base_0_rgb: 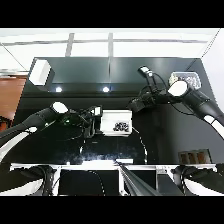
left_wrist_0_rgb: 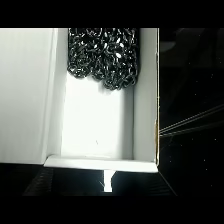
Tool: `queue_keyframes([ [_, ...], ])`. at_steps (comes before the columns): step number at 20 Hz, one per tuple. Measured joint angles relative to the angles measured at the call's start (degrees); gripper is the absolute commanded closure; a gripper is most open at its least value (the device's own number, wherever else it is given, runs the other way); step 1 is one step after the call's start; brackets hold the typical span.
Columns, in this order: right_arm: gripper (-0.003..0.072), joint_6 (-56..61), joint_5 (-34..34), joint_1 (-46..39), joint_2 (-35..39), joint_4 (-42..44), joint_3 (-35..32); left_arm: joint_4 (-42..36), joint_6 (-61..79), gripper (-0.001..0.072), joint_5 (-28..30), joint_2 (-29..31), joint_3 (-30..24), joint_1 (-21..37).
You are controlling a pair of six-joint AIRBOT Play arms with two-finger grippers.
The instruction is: Fold the box and place the chain.
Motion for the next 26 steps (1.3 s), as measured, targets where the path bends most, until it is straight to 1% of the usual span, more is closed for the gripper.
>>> queue_keyframes([
  [4,-0.0026,-14.8,7.6,1.5,-0.5,0.2,2.6,0.0,0.0,0.0208,0.0,0.0,0.0,0.0],
  [9,-0.0025,-23.9,15.3,2.1,0.4,0.7,3.7,0.0,0.0,0.0208,0.1,0.0,0.0,0.0],
  [12,-0.0025,-26.2,17.2,3.2,0.5,0.9,3.6,0.0,0.0,0.0208,0.1,0.0,0.0,0.0],
  [16,-0.0023,-27.7,16.4,4.5,0.5,1.0,2.2,0.0,0.0,0.0208,0.1,0.0,0.0,0.0],
  [17,0.006,-27.9,16.0,4.7,0.5,1.0,1.9,0.0,0.0,0.0208,0.1,0.0,0.0,0.0],
  [18,0.0204,-28.2,15.5,4.9,0.5,1.0,1.6,0.0,0.0,0.0208,0.1,0.0,0.0,0.0],
  [23,0.0214,-28.6,14.4,5.2,0.5,1.0,-0.7,0.0,-0.2,0.0208,0.1,0.0,0.0,0.0],
  [24,0.0293,-28.7,14.1,5.2,0.5,1.0,-1.2,0.0,-0.1,0.0208,0.1,0.0,0.0,0.0],
  [25,0.0328,-28.7,13.6,5.2,0.5,1.0,-1.6,0.0,-0.1,0.0208,0.1,0.0,0.0,0.0],
  [26,0.0328,-28.7,13.2,5.2,0.5,1.2,-1.8,0.0,-0.1,0.0208,0.1,0.0,0.0,0.0],
])
